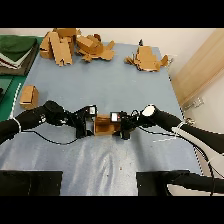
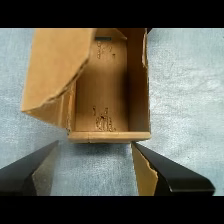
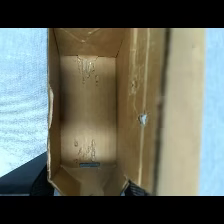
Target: Fold the box.
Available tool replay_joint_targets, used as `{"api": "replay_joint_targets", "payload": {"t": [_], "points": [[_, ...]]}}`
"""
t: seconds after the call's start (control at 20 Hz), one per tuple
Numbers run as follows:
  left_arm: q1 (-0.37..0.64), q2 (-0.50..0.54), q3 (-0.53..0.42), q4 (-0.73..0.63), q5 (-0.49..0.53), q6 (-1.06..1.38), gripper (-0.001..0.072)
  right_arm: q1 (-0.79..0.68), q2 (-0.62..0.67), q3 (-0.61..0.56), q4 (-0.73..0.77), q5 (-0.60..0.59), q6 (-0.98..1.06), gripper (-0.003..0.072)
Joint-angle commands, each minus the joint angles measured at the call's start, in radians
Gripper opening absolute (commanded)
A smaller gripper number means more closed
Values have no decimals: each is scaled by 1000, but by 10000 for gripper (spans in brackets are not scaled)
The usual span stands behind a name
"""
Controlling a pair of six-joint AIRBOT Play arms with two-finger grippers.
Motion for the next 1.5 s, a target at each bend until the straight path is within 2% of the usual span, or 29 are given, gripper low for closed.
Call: {"api": "replay_joint_targets", "payload": {"t": [0.0,0.3,0.75,1.05,1.45], "points": [[-3,0,1,27,-8,-8,708,1,0,0,3,0,0,488],[-2,0,1,86,-9,-98,709,1,0,0,3,0,0,488],[-7,-7,1,70,-8,-101,709,1,0,0,3,0,0,488],[-82,-6,1,75,20,-76,708,1,0,0,3,0,0,488],[-78,-6,1,75,22,-77,706,1,0,0,3,0,0,488]]}}
